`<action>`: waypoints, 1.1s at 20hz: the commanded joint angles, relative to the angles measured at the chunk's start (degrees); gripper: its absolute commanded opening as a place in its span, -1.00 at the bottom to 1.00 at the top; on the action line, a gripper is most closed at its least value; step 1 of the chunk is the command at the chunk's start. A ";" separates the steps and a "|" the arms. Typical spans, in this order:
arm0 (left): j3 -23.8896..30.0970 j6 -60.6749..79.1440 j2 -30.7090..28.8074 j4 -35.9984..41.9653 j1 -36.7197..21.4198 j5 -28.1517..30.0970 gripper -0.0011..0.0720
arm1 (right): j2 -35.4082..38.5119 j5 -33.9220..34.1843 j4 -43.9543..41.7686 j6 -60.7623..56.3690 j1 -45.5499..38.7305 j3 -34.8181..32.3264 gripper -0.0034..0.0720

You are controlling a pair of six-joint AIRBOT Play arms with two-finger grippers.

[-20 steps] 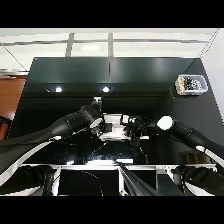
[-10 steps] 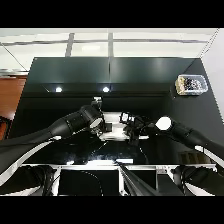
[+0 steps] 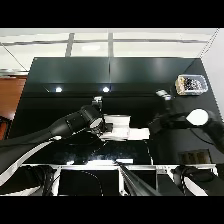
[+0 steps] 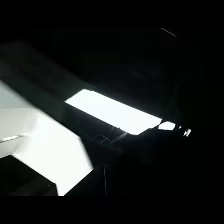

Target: Fold the box and place the chain.

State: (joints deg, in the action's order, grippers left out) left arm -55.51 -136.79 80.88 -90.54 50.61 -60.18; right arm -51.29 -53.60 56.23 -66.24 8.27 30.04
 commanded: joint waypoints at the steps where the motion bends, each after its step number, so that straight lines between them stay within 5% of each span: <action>1: -0.07 0.00 0.00 -0.07 -0.07 0.48 -0.90 | 1.99 -1.11 -2.67 -20.26 -12.13 -6.29 -0.89; 9: -0.07 0.00 0.00 -0.07 -0.09 0.55 -0.90 | -14.82 -1.51 -32.39 1.05 -3.08 -10.36 -0.89; 15: -0.07 0.00 0.00 -0.07 -0.09 0.52 -0.90 | -16.13 -11.69 -32.24 5.51 -2.47 -3.82 -0.88; 16: -0.07 0.00 0.00 -0.07 -0.09 0.52 -0.90 | -16.13 -12.59 -32.22 5.49 -2.47 -2.08 -0.75; 20: -0.07 0.00 0.00 -0.07 -0.09 0.48 -0.90 | -16.13 -14.03 -32.26 5.35 -2.45 1.46 0.65; 22: -0.07 0.00 0.00 -0.07 -0.09 0.50 -0.90 | -16.13 -14.56 -32.00 5.35 -2.43 1.49 0.66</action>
State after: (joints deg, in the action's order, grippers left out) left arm -55.51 -136.81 80.88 -90.61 50.54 -59.68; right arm -67.31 -66.39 24.38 -61.30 5.80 30.24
